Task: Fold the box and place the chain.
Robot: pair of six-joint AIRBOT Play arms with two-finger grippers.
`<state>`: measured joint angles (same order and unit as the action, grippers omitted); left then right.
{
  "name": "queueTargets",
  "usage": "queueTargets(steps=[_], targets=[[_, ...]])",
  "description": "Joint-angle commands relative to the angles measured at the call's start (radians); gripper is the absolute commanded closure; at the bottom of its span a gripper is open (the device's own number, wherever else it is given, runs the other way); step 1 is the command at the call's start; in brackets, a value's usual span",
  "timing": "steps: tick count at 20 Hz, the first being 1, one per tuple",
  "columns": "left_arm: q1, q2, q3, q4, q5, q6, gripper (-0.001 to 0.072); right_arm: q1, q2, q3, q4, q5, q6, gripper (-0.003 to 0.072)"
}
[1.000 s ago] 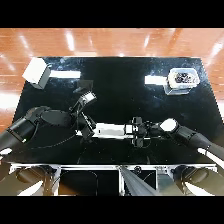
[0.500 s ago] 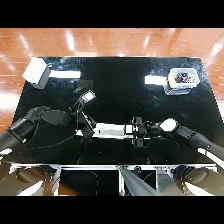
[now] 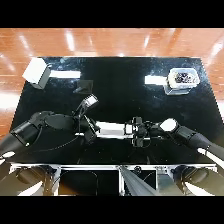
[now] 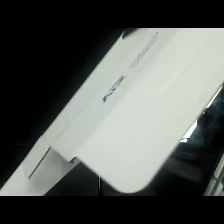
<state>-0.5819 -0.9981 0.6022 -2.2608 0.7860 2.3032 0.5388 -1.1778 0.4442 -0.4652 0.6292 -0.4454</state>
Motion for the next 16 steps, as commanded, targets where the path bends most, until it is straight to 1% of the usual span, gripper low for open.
queueTargets(steps=[1,4,6,12,16], targets=[[-0.075,0.0,-0.003,-0.027,-0.192,0.0,0.0691,-0.001,-0.001,0.0,0.001,-0.002,0.001,0.0126],[-0.148,-0.008,-0.007,-0.026,-0.38,-0.005,0.0691,-0.001,-0.001,0.0,0.001,-0.002,0.001,0.0126],[-0.177,-0.038,-0.012,-0.026,-0.459,-0.008,0.0692,-0.001,-0.001,0.0,0.001,-0.002,0.001,0.0127],[-0.217,-0.181,-0.011,-0.027,-0.56,-0.062,0.0692,-0.001,-0.001,0.0,0.001,-0.002,0.001,0.0127],[-0.22,-0.216,-0.011,-0.026,-0.552,-0.076,0.0692,-0.001,-0.001,0.0,0.001,-0.002,0.001,0.0126]])
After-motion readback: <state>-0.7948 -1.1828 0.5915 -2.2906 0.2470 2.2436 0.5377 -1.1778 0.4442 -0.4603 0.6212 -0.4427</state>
